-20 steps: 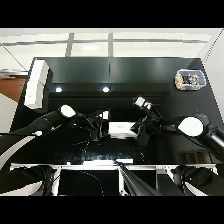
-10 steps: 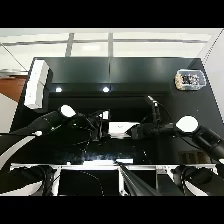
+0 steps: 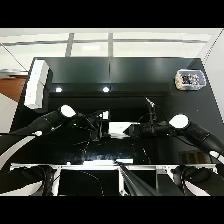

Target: Fold the box and place the chain.

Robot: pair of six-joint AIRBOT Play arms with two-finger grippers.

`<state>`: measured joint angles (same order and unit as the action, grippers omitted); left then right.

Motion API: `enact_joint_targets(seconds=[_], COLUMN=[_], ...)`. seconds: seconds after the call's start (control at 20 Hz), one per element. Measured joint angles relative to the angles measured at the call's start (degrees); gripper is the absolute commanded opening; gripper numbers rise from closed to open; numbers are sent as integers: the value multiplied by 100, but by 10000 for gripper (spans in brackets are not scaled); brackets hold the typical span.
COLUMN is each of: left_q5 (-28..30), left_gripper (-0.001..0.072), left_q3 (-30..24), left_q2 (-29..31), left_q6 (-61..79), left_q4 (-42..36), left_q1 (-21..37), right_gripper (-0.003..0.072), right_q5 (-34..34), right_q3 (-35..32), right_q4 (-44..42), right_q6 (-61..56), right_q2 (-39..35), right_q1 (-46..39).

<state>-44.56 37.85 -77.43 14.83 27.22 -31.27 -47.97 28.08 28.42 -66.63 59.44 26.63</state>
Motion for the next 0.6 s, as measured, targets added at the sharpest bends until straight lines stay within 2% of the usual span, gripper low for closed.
enact_joint_targets(seconds=[0.6], left_q5=[11], left_gripper=[350], left_q3=[0], left_q2=[0], left_q6=[-17], left_q4=[-4], left_q1=[0], right_gripper=[32], right_q5=[136], right_q3=[-2], right_q4=[190], right_q6=[2], right_q2=[151], right_q1=[4])
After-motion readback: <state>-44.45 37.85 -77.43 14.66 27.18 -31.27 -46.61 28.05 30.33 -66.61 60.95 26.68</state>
